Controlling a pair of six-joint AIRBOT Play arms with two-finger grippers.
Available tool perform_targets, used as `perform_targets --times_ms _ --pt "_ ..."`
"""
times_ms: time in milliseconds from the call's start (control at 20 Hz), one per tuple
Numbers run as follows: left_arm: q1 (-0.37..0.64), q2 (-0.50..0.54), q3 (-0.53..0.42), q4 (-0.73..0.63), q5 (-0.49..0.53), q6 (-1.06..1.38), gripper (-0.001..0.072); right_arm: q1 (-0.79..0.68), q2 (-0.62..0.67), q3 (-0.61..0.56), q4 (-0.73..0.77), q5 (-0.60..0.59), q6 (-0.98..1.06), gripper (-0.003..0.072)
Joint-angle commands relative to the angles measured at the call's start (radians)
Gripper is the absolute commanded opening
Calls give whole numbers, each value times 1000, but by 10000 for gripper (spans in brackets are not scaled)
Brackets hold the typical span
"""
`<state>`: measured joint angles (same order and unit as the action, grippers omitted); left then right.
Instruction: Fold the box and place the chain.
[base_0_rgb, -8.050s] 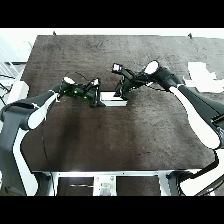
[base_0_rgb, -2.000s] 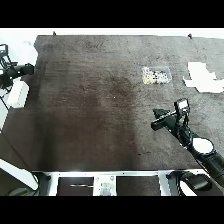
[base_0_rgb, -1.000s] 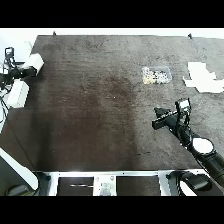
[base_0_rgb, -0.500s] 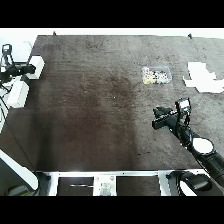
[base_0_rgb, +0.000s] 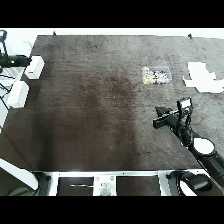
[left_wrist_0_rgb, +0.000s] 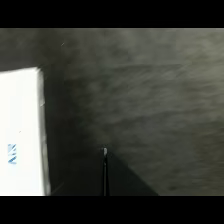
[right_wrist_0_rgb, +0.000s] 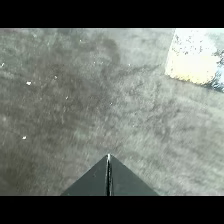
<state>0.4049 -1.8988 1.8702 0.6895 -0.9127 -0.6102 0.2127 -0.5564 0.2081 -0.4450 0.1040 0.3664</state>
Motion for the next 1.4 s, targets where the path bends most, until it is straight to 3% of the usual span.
perform_targets --times_ms 0,200,350,500,700,900,1200,1350 --pt "-17 90 -5 -103 -108 70 15 0 47 2 1 -20 1 14" --pt "-100 245 -47 -99 -25 93 14 0 143 2 0 -98 102 13" --pt "-171 423 -209 -100 140 129 15 0 189 2 0 -97 106 13" --pt "-225 627 -447 -137 233 211 15 -5 203 2 0 -98 150 13" --pt "-279 948 -871 -315 399 424 14 -24 203 3 0 -97 176 12" --pt "-313 1245 -1238 -464 407 605 14 -28 203 9 -17 -92 172 12" --pt "-313 1652 -1630 -515 435 579 15 -28 203 8 -102 -5 172 12" --pt "-313 1740 -1761 -514 461 559 15 -28 203 0 -144 -6 172 13"
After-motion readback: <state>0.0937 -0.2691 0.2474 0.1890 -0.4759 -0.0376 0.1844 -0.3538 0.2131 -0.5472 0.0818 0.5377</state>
